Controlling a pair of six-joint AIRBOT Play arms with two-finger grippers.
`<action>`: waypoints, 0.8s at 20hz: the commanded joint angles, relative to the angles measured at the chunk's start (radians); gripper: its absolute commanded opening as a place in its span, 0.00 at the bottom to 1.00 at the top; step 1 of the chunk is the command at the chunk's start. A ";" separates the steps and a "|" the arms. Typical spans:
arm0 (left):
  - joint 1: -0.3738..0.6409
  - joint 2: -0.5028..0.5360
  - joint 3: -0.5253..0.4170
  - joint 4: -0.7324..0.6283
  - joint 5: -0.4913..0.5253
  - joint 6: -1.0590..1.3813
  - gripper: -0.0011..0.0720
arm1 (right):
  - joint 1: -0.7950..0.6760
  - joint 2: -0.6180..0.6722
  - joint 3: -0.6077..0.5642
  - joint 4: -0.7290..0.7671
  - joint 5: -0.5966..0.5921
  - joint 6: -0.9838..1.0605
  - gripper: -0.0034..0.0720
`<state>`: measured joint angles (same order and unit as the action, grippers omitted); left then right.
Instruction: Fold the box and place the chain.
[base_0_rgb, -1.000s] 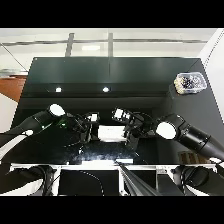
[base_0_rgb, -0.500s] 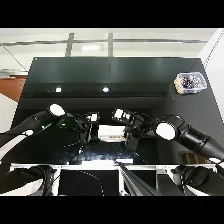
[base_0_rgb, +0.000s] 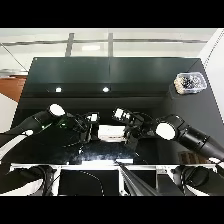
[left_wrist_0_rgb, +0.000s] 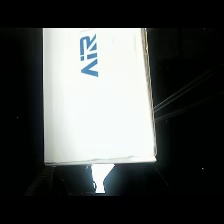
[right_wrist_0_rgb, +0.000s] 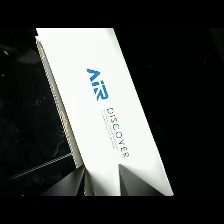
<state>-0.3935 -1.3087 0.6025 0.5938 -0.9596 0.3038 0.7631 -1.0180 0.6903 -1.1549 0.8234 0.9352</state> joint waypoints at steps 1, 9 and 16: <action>0.000 0.000 0.001 0.000 0.000 -0.001 0.57 | 0.000 -0.012 -0.002 0.002 0.001 0.005 0.47; 0.000 0.000 0.001 0.000 0.000 -0.001 0.57 | -0.029 0.079 0.064 -0.011 0.102 0.105 0.47; 0.000 0.000 0.001 0.000 0.000 -0.001 0.57 | -0.184 0.175 0.006 0.149 0.155 0.423 0.10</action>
<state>-0.3935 -1.3087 0.6025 0.5938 -0.9604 0.3035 0.6266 -0.8631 0.7284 -1.1366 1.0077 1.2331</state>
